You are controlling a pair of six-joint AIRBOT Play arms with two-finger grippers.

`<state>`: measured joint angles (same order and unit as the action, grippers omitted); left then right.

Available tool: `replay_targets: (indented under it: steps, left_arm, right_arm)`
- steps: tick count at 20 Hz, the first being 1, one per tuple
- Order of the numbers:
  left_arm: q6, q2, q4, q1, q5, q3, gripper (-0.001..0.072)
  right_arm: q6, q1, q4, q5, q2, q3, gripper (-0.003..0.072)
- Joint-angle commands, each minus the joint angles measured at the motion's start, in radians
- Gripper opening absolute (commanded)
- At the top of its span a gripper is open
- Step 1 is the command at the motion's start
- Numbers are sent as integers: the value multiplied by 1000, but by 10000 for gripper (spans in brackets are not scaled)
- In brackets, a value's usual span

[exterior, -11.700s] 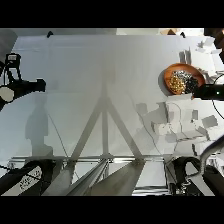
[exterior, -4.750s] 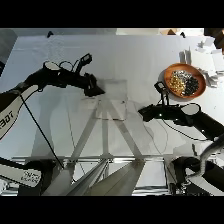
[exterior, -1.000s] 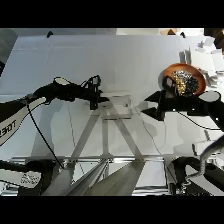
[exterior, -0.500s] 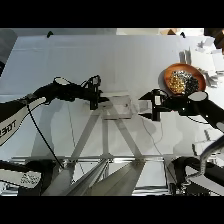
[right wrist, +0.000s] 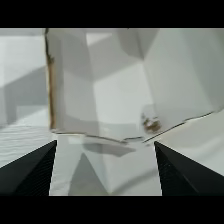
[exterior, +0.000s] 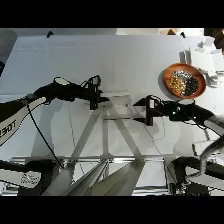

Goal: Fold the box and place the chain.

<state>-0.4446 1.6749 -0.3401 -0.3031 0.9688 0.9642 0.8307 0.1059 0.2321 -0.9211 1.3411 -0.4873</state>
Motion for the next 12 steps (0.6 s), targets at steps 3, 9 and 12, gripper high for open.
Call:
replay_targets:
  steps: [3, 9, 12]
  left_arm:
    - [0, 1, 0, 0, 0, 0, 14]
    - [0, 1, 0, 0, 0, 0, 14]
    - [0, 0, 0, 0, 0, 0, 14]
  right_arm:
    - [5, 26, -246, 28, 6, 40, 693]
    - [-47, 25, -256, 90, 6, 37, 693]
    - [-43, 25, -126, 90, 23, -18, 694]
